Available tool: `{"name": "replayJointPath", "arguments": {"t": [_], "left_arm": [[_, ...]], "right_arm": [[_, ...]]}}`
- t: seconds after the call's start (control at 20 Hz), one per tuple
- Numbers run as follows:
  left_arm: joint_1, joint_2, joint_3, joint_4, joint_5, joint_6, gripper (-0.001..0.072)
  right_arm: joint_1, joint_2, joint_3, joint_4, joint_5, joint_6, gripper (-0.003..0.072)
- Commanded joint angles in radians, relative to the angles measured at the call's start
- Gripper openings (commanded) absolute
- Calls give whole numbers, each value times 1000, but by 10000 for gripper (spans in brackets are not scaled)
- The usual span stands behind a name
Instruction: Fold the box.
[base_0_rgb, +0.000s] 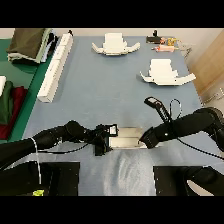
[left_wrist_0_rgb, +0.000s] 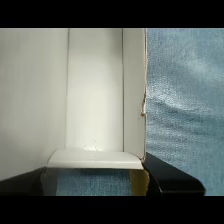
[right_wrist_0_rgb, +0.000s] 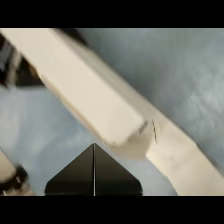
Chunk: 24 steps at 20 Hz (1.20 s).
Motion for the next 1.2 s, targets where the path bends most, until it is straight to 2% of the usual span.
{"name": "replayJointPath", "arguments": {"t": [0.0, 0.1, 0.4, 0.55, 0.9, 1.15], "left_arm": [[0, 0, 0, 0, 0, 0, 540], [0, 0, 0, 0, 0, 0, 540], [0, 0, 0, 0, 0, 0, 540], [0, 0, 0, 0, 0, 0, 540], [0, 0, 0, 0, 0, 0, 540], [0, 0, 0, 0, 0, 0, 540]], "right_arm": [[0, -23, -1, 102, 285, 40, 2], [0, -69, -1, 101, 333, 40, 2], [0, -313, -1, 71, 349, -6, 2], [0, -388, -1, 72, 348, -42, 2], [0, -379, -1, 71, 345, -43, 2], [0, -225, 30, -6, 324, -42, 2]]}}
